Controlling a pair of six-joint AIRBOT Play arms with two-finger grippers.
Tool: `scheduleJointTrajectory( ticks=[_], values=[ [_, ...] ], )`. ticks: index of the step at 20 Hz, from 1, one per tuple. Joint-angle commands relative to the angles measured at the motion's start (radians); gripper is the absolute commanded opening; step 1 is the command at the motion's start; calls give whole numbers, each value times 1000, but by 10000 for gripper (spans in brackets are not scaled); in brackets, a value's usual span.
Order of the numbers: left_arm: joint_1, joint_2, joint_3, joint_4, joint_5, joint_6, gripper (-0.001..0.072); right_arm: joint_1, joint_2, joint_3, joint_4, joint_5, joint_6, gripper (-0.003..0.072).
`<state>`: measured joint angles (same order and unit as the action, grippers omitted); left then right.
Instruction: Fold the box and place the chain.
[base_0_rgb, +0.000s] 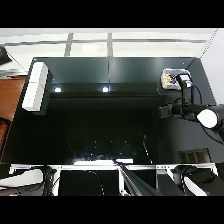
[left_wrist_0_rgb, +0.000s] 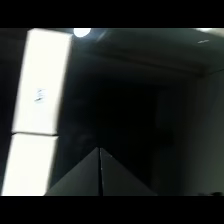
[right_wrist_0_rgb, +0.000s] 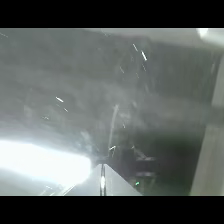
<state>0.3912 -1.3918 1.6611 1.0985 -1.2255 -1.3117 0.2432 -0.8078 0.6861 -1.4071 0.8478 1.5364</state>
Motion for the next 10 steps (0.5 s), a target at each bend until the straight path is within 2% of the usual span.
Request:
scheduleJointTrajectory(
  ticks=[1,3,5,7,10],
  values=[
    [-80,137,32,-107,-45,-1,24,31,1,125,-5,100,-79,12],
    [-193,270,-76,-95,-1,34,24,33,1,174,-2,114,-79,12],
    [-327,436,-266,6,123,33,24,33,1,176,-5,102,-79,12],
    [-442,601,-505,120,266,22,25,33,1,159,-8,68,-79,12],
    [-536,793,-916,188,504,23,26,33,0,55,-8,-95,-79,12]
  ],
)
